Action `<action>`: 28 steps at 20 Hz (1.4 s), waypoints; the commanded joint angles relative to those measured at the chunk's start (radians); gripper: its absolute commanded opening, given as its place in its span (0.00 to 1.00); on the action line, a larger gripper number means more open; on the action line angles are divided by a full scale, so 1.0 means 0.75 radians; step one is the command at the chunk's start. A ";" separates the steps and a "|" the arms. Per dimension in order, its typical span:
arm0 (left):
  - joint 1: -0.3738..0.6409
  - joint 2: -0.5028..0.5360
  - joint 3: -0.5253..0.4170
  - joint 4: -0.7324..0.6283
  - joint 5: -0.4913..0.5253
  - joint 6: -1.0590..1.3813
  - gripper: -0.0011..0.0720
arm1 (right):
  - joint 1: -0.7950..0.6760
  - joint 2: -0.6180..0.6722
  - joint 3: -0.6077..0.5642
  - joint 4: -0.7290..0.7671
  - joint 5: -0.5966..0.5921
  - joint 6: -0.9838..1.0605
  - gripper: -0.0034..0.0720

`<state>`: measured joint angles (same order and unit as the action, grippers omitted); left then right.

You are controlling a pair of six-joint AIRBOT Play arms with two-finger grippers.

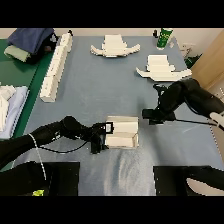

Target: Fold the box.

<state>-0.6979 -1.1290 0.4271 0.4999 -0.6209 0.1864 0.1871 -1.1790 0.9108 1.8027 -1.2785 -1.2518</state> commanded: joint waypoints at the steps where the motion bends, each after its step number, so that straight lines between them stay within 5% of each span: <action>1: -0.001 0.001 0.000 0.001 0.001 0.000 0.59 | -0.311 -0.216 0.018 0.764 0.002 -0.598 0.05; 6: -0.001 0.001 0.000 0.001 -0.001 0.000 0.59 | -0.321 -0.420 0.072 0.956 -0.299 -0.861 0.05; 12: -0.001 0.001 0.000 0.001 -0.001 0.000 0.59 | -0.129 -0.333 0.071 0.916 -0.451 -1.102 0.05; 16: -0.001 0.001 0.000 0.001 0.000 0.000 0.59 | -0.002 -0.188 -0.008 0.865 -0.240 -1.211 0.05; 21: -0.001 0.001 0.000 0.001 0.000 0.000 0.59 | 0.194 0.015 -0.237 0.828 0.300 -1.371 0.05; 28: -0.001 0.001 0.000 0.001 0.000 0.000 0.59 | 0.486 0.302 -0.456 0.821 0.748 -1.500 0.05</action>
<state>-0.6979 -1.1290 0.4271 0.5003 -0.6212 0.1864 0.4679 -1.0332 0.6292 2.4226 -0.8925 -2.3169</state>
